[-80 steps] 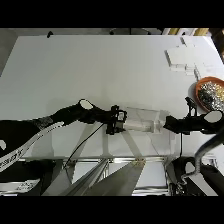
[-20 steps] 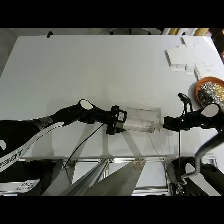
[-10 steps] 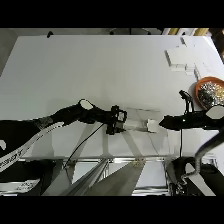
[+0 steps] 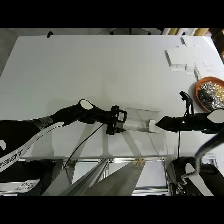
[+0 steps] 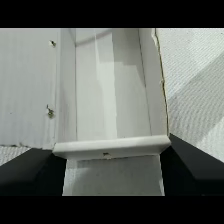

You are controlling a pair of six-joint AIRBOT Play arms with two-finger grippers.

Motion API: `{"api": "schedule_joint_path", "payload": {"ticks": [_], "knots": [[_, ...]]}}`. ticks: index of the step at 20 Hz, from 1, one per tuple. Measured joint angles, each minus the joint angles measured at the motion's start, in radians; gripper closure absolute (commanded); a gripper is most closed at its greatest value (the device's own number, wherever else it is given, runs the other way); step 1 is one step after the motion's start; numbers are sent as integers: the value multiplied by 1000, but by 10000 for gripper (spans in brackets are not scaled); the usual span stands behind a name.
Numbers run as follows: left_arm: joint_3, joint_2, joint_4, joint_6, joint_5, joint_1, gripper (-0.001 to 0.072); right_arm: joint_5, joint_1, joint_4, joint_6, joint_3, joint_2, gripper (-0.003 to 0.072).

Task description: Fold the box and place the chain.

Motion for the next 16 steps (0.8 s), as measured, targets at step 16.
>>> {"api": "schedule_joint_path", "payload": {"ticks": [16], "knots": [[0,0,-2,0,0,0,641,-118,315,-188,257,46,-2,262]]}}
